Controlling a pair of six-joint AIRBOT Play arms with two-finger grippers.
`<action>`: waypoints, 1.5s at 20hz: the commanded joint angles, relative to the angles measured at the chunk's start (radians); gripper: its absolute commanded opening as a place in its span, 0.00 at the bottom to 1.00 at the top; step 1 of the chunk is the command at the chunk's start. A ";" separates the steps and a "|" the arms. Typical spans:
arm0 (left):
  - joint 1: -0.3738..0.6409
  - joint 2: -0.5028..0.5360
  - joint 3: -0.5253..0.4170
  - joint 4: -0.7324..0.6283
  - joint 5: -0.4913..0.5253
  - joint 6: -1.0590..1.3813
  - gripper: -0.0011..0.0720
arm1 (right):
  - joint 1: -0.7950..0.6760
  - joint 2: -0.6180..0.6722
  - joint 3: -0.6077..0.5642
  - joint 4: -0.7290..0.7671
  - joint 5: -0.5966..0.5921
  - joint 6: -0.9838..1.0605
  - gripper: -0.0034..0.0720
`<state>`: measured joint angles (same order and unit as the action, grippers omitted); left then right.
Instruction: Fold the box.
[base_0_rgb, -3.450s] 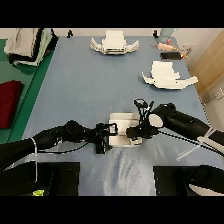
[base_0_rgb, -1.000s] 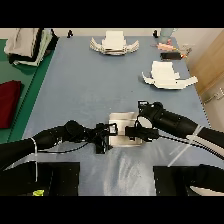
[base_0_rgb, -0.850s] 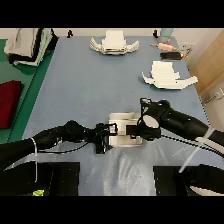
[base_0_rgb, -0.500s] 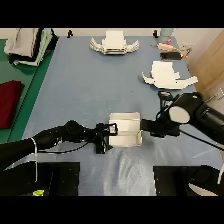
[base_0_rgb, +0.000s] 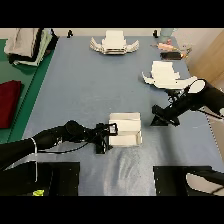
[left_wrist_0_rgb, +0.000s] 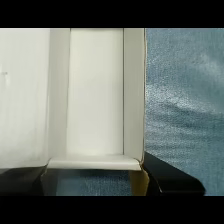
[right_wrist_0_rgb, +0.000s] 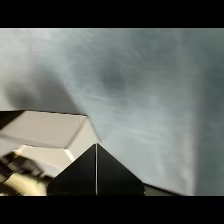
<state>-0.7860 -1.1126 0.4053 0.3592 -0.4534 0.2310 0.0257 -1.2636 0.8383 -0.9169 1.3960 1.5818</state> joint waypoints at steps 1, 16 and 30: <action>0.001 0.001 0.001 0.000 0.000 0.000 0.75 | -0.084 -0.205 0.009 0.375 0.014 -0.307 0.05; 0.001 0.001 0.001 0.000 0.000 0.000 0.75 | 0.214 -0.152 0.077 0.241 0.138 -0.701 0.05; 0.001 0.001 0.001 0.000 0.000 0.000 0.75 | 0.703 0.423 -0.286 -0.134 -0.698 -0.843 0.05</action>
<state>-0.7860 -1.1126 0.4053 0.3592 -0.4534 0.2310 0.6312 -0.9302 0.6159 -0.9916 0.8692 0.7898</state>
